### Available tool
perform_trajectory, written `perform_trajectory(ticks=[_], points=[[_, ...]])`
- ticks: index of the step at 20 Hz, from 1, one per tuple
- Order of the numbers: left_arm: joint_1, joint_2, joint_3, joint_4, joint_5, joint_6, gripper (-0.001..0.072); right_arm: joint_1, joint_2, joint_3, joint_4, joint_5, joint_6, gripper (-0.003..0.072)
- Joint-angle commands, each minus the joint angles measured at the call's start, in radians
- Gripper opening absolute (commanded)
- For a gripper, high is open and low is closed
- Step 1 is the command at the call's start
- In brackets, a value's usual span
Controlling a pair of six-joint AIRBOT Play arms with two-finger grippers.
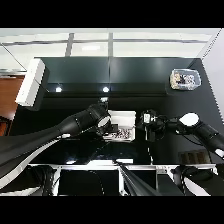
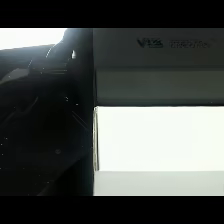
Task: Fold the box and place the chain.
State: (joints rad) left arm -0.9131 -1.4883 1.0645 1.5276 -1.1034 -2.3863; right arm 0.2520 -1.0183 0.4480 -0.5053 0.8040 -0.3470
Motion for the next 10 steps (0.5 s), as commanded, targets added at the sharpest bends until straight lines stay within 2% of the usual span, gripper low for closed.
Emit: perform_trajectory(ticks=[1,5,10], points=[[-0.001,-0.001,0.001,0.0,-0.001,-0.001,0.0033,-0.001,0.008,0.001,-0.045,-0.022,0.045,0.002],[-0.001,-0.001,0.001,0.0,-0.001,-0.001,0.0033,-0.001,0.067,0.001,-0.048,-0.086,0.094,0.002],[-0.001,-0.001,0.001,0.0,-0.001,-0.001,0.0033,-0.001,0.13,0.001,-0.05,-0.084,0.143,0.0019]])
